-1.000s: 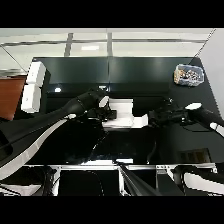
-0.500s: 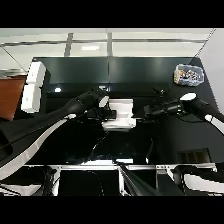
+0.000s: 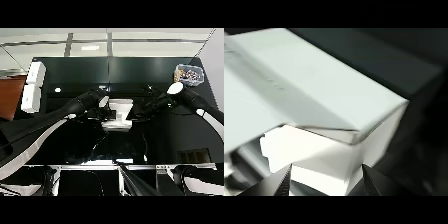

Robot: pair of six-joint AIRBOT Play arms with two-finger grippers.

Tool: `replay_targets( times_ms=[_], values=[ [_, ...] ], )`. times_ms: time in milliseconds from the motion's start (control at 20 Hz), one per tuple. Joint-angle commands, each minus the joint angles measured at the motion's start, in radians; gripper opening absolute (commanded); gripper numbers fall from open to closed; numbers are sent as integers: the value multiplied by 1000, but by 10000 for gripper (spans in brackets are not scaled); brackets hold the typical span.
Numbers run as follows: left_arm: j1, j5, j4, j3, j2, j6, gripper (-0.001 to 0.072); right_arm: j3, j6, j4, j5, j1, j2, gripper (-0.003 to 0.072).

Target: Fold the box and place the chain.

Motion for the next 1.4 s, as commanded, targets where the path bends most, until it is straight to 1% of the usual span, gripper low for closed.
replay_targets(
  times_ms=[0,50,100,150,400,650,850,1000,1050,1100,1250,1350],
  values=[
    [1,0,0,0,0,0,32,67,219,-226,-51,84,0,475],
    [1,0,0,0,0,0,32,79,256,-267,-61,105,0,473],
    [1,0,0,0,0,0,32,92,293,-311,-72,129,0,369],
    [1,1,0,0,0,0,32,100,327,-347,-80,149,0,346],
    [1,1,0,0,0,0,32,132,540,-561,-77,254,-2,346],
    [1,13,0,0,0,0,32,148,759,-697,-103,333,-32,340],
    [1,11,0,0,0,0,32,199,882,-777,-87,382,-75,340],
    [1,11,0,0,0,0,32,216,933,-779,-47,385,-110,338],
    [1,12,0,0,0,0,32,216,944,-777,-45,385,-113,249],
    [1,12,0,0,0,0,32,216,945,-776,-48,385,-114,193],
    [1,12,0,0,0,0,32,216,1003,-783,-28,375,-115,190],
    [1,12,0,0,0,0,32,216,1003,-782,-24,376,-119,190]
  ],
)
